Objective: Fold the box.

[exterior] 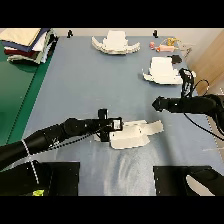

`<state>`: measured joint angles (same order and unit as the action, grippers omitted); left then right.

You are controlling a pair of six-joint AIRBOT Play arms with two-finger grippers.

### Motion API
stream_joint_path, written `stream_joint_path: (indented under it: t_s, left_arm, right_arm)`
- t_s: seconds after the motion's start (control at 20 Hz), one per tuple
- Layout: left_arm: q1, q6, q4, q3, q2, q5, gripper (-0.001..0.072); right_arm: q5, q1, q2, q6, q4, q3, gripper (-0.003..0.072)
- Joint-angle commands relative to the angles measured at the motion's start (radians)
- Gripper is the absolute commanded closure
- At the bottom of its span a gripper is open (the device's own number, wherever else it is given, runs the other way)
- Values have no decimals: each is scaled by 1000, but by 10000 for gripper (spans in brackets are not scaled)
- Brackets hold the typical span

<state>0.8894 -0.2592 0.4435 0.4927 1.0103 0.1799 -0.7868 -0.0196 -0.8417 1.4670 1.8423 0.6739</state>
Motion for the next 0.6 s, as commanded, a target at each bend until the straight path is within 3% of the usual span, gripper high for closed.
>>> stream_joint_path:
  t_s: [0.0,0.55]
  left_arm:
    - [20,47,-3,-14,0,-21,694]
    - [16,152,-6,-14,0,117,693]
  right_arm:
    - [0,-1,0,0,0,0,167]
    - [-7,-1,0,0,6,0,167]
